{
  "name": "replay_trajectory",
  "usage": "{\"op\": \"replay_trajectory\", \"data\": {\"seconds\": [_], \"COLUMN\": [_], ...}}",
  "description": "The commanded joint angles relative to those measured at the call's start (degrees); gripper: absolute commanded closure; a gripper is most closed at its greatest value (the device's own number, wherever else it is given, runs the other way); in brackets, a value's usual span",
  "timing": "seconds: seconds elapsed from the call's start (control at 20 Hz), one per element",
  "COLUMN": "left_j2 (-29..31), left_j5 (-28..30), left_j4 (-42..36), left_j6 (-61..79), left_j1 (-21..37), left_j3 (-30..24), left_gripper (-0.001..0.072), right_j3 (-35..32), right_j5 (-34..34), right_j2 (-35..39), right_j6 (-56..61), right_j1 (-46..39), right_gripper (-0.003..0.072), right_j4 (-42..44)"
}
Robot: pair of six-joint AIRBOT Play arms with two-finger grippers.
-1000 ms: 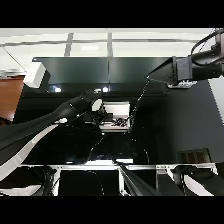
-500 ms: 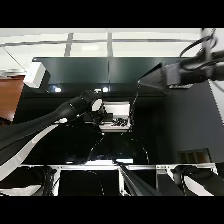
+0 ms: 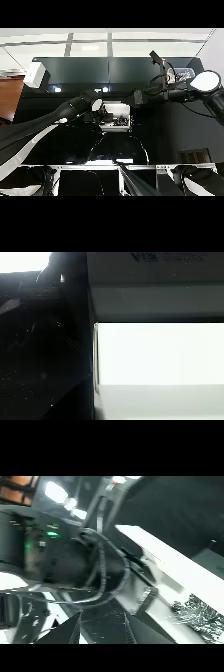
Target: Fold the box and place the chain.
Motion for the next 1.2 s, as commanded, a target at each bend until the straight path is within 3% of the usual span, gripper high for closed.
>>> {"op": "replay_trajectory", "data": {"seconds": [0.0, 0.1, 0.2, 0.25, 0.3, 0.45, 0.6, 0.7, 0.95, 1.15], "left_j2": [0.0, 0.0, 0.0, 0.0, 0.0, 0.0, 0.0, 0.0, 0.0, 0.0], "left_j5": [0.0, 0.1, 0.1, 0.2, 0.1, -0.1, -0.4, -0.3, -0.4, -0.5], "left_j4": [0.0, 0.0, 0.0, 0.0, 0.0, 0.1, 0.0, 0.0, 0.0, 0.0], "left_j6": [0.0, 0.0, 0.0, 0.0, 0.0, 0.0, 0.0, 0.0, 0.0, 0.0], "left_j1": [0.1, 0.1, 0.1, 0.1, 0.1, 0.1, 0.1, 0.2, 0.3, 0.3], "left_j3": [0.0, 0.0, 0.0, 0.0, 0.0, 0.0, 0.0, 0.0, 0.0, 0.0], "left_gripper": [0.0681, 0.0681, 0.0681, 0.0681, 0.0681, 0.0681, 0.0681, 0.0681, 0.0681, 0.0681], "right_j3": [-1.3, -3.7, -11.8, -16.3, -19.8, -27.9, -28.7, -26.4, -19.4, -19.0], "right_j5": [4.1, 6.6, 2.4, 0.1, -1.9, -11.6, -15.8, -17.0, -14.9, -16.1], "right_j2": [0.6, 3.0, 6.1, 6.8, 6.6, 6.6, 4.8, 0.9, -8.8, -11.0], "right_j6": [-0.6, -1.7, -9.0, -13.9, -17.1, -39.6, -72.0, -78.2, -81.8, -83.0], "right_j1": [-5.7, -11.7, -14.9, -14.9, -14.2, -7.7, -2.6, -2.5, -1.7, 0.2], "right_gripper": [0.0362, 0.0362, 0.0359, 0.0236, -0.0034, -0.0034, -0.0034, -0.0034, -0.0034, -0.0034], "right_j4": [-4.2, -12.0, -13.4, -13.4, -13.2, -13.5, -10.7, -4.2, -4.5, -5.0]}}
